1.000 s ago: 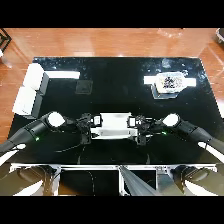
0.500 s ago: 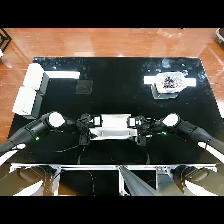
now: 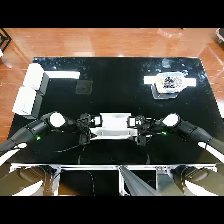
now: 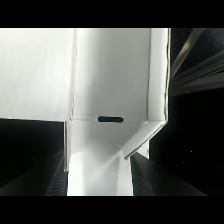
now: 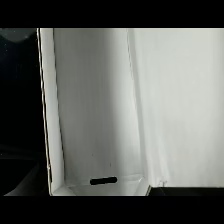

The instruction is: Fold the box and place the chain.

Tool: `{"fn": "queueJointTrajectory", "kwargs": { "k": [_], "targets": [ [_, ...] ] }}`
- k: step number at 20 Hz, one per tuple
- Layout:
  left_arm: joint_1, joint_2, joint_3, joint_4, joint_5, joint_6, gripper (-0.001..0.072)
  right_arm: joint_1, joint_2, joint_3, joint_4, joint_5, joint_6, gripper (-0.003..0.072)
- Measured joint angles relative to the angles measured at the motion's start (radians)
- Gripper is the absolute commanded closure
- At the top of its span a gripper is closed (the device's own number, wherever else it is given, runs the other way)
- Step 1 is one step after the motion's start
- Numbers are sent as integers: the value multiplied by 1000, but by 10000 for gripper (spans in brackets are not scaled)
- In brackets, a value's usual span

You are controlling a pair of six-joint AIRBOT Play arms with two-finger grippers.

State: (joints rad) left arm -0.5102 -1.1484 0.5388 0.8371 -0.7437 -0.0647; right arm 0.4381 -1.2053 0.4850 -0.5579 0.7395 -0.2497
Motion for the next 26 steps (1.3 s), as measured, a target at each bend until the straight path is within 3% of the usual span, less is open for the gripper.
{"fn": "queueJointTrajectory", "kwargs": {
  "k": [9,22,24,26],
  "targets": [
    [0,0,0,-31,-1,-3,334,0,0,0,1,-2,3,228],
    [-1,0,0,-71,3,-3,357,0,0,0,0,-2,0,228],
    [-3,0,0,-76,6,-3,435,0,0,0,0,0,-1,229],
    [-8,0,0,-92,12,3,454,0,0,0,0,0,-1,229]
  ]
}}
